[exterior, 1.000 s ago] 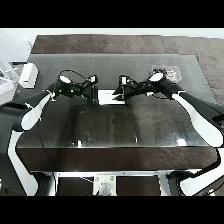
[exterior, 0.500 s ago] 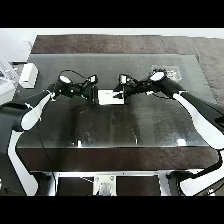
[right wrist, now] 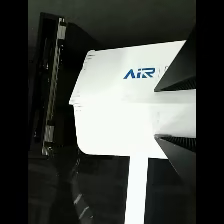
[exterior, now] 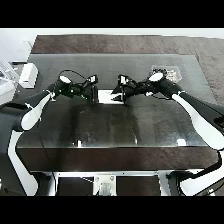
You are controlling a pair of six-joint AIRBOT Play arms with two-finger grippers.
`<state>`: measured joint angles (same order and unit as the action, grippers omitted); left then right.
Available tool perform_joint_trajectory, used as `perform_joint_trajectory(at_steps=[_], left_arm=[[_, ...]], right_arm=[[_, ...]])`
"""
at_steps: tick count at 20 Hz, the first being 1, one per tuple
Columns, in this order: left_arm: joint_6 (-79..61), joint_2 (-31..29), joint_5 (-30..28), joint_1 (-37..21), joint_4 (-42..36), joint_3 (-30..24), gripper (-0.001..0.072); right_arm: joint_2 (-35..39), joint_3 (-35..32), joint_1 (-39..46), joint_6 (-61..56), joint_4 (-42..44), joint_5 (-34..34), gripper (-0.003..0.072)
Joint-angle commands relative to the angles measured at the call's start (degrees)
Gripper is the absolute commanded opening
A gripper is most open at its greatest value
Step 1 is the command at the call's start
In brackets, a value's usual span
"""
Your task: Fold the box and place the chain.
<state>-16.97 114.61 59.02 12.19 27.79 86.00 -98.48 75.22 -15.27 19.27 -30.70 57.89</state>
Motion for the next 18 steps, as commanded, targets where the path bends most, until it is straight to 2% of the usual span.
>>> perform_joint_trajectory(at_steps=[1,15,18], left_arm=[[0.0,0.02,0.0,0.0,0.02,-0.02,0.0519],[0.0,0.02,0.0,0.0,0.02,-0.02,0.0519],[0.0,0.02,0.0,0.0,0.02,-0.02,0.0519]], right_arm=[[-0.63,-0.15,-0.02,-0.11,0.24,-3.52,0.0395],[0.55,-0.26,-0.28,3.96,3.67,-5.01,0.0364],[1.11,0.15,-0.26,3.96,3.65,-6.56,0.0323]])
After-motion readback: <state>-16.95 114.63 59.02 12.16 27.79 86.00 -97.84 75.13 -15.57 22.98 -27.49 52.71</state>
